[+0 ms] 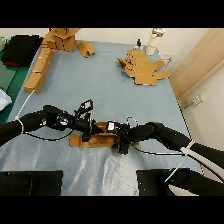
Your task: Fold the box.
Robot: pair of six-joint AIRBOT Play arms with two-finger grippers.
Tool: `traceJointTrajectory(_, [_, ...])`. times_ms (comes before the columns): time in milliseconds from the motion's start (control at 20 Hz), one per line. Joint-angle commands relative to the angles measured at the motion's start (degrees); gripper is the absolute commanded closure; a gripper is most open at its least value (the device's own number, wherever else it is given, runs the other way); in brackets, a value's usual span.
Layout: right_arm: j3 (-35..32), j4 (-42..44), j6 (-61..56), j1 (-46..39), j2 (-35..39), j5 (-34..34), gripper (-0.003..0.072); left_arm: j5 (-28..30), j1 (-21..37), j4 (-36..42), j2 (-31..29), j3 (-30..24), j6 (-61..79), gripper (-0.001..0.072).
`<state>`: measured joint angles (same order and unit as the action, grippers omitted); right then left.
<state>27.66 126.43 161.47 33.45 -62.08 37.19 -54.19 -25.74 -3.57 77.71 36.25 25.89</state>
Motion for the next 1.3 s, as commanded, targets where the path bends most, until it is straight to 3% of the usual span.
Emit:
traceJointTrajectory(0, [-0.02, -0.04, -0.02, 0.04, -0.04, 0.37, 0.0227, -0.20, 0.02, 0.17, 0.02, 0.07, -0.44, 0.0699])
traceJointTrajectory(250, [-0.02, -0.22, -0.02, 0.04, -0.04, 0.37, 0.0227, -0.13, 0.13, 0.17, 0.02, 0.11, -0.42, 0.0696])
traceJointTrajectory(300, [-0.02, -0.22, -0.02, 0.02, -0.04, 0.37, 0.0227, 0.22, 0.11, 0.22, 0.02, 0.11, -0.42, 0.0621])
traceJointTrajectory(350, [-0.02, -0.22, -0.04, 0.04, -0.04, 0.37, 0.0227, 0.87, 0.13, 0.96, 0.02, 0.11, -0.96, 0.0397])
traceJointTrajectory(400, [-0.02, -0.22, -0.02, 0.04, -0.04, 0.39, 0.0227, 1.25, 0.13, 1.75, 0.00, 0.17, -3.04, 0.0361])
traceJointTrajectory(600, [0.00, -0.22, -0.02, 0.04, -0.04, 0.39, 0.0228, 2.71, 1.20, 1.62, -1.90, 0.66, -3.89, 0.0359])
traceJointTrajectory(700, [0.00, -0.22, -0.02, 0.04, -0.04, 0.37, 0.0227, 4.61, 3.78, -3.41, -5.60, 0.63, -10.88, 0.0344])
traceJointTrajectory(750, [0.00, -0.20, -0.02, 0.04, -0.04, 0.37, 0.0227, 4.79, 5.40, -9.25, -7.98, 0.66, -17.53, 0.0228])
traceJointTrajectory(800, [0.00, -0.22, -0.02, 0.04, -0.04, 0.37, 0.0228, 4.63, 6.78, -15.26, -10.32, 0.63, -25.73, 0.0183])
traceJointTrajectory(950, [0.00, -0.22, -0.02, 0.04, -0.04, 0.37, 0.0227, 1.79, 8.81, -38.05, -17.66, 0.63, -50.14, 0.0184])
traceJointTrajectory(1050, [0.00, -0.22, -0.02, 0.04, -0.04, 0.37, 0.0227, -4.79, 8.55, -48.33, -21.68, 0.63, -66.18, 0.0189])
traceJointTrajectory(1100, [0.00, -0.22, -0.02, 0.04, -0.04, 0.37, 0.0227, -9.05, 8.57, -49.40, -22.80, 0.61, -72.11, 0.0343])
traceJointTrajectory(1150, [0.00, -0.22, -0.02, 0.04, -0.04, 0.37, 0.0227, -14.19, 8.55, -49.31, -23.32, 0.57, -77.33, 0.0653])
traceJointTrajectory(1200, [0.00, -0.22, -0.02, 0.04, -0.04, 0.37, 0.0228, -18.27, 8.00, -48.70, -23.34, 0.42, -81.44, 0.0698])
traceJointTrajectory(1250, [0.00, -0.22, -0.02, 0.04, -0.04, 0.37, 0.0227, -20.35, 6.71, -48.70, -23.37, -0.33, -89.05, 0.0699])
